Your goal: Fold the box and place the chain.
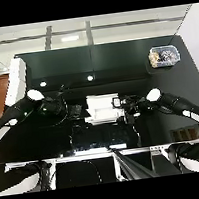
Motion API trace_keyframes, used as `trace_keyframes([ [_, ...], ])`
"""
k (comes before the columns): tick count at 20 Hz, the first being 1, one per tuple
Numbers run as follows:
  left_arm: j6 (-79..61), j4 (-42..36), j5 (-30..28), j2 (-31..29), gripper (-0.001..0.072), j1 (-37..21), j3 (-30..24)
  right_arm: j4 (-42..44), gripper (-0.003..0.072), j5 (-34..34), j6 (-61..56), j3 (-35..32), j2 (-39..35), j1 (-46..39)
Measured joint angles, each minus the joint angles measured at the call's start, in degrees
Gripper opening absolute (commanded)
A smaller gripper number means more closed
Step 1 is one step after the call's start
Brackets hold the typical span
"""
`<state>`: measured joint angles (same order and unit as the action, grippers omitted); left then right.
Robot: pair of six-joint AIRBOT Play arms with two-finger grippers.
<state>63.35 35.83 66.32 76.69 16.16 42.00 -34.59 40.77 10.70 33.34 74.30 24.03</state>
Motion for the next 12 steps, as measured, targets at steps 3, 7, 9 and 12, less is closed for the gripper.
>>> trace_keyframes([
  [3, 5.14, 3.85, -0.44, -0.02, 0.0501, 2.38, 2.51, 0.00, 0.0473, 0.00, 0.00, 0.00, 0.00, 0.00],
  [7, 10.69, 6.16, -1.62, -0.02, 0.0368, 4.94, 5.33, 0.00, 0.0472, -0.02, 0.00, 0.00, 0.00, 0.00],
  [9, 12.50, 6.60, -2.43, -0.02, 0.0368, 6.03, 5.95, 0.02, 0.0473, -0.02, 0.00, 0.00, 0.00, 0.00],
  [12, 15.21, 7.63, -3.10, -0.02, 0.0368, 7.63, 6.43, 0.00, 0.0473, -0.02, 0.02, 0.00, 0.00, 0.00],
])
